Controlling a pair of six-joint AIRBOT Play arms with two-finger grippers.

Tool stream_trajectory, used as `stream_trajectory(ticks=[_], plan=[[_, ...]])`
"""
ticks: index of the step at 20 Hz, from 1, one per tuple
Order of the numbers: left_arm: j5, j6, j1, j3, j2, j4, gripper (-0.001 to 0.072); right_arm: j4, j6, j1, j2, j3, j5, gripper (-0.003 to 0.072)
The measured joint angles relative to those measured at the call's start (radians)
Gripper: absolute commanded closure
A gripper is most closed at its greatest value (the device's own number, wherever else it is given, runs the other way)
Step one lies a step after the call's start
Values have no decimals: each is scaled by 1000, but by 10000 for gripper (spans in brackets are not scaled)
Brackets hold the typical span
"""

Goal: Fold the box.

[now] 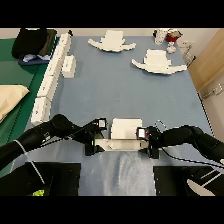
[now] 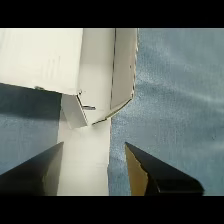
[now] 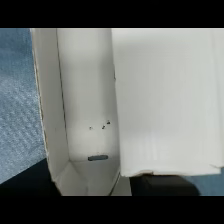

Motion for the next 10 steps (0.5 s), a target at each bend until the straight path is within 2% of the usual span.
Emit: stream_trajectory(ticks=[1, 5, 7, 10], plan=[[15, 16, -14, -1, -19, -27, 335, 0, 0, 0, 0, 0, 0, 250], [76, 60, -45, -3, -66, -87, 350, 0, 0, 0, 0, 0, 0, 251], [99, 72, -51, -3, -75, -105, 474, 0, 0, 0, 0, 0, 0, 251], [117, 92, -61, -3, -81, -128, 474, 0, 0, 0, 0, 0, 0, 251]])
